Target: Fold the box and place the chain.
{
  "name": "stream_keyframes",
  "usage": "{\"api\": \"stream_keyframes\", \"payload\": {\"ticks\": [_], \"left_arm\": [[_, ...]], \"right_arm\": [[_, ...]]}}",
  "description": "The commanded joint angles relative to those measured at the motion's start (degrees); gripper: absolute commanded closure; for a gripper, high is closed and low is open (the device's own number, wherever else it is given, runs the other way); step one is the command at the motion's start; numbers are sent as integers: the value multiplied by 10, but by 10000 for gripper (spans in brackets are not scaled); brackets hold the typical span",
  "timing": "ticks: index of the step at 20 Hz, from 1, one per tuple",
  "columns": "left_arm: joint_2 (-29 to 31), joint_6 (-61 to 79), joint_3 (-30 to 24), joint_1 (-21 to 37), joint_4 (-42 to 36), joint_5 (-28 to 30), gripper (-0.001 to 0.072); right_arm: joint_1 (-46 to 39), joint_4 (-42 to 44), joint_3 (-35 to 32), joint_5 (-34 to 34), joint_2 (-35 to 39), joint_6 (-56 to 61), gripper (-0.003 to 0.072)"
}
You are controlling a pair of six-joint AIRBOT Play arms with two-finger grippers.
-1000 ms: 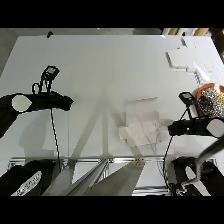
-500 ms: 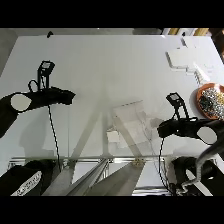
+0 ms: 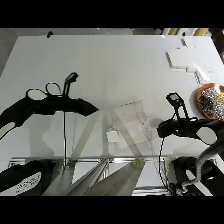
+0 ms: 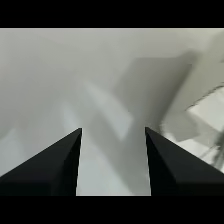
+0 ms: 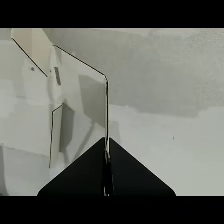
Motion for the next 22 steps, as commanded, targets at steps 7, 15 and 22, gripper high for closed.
{"api": "stream_keyframes", "payload": {"ticks": [7, 15, 22], "left_arm": [[-133, 90, 129, -145, -10, -38, 210], [-167, 91, 129, -145, -23, -37, 216], [-169, 104, 129, -145, 3, -35, 531]], "right_arm": [[1, 0, 0, 4, 0, 0, 669], [1, 0, 0, 2, 0, 0, 669], [1, 0, 0, 3, 0, 0, 668]]}}
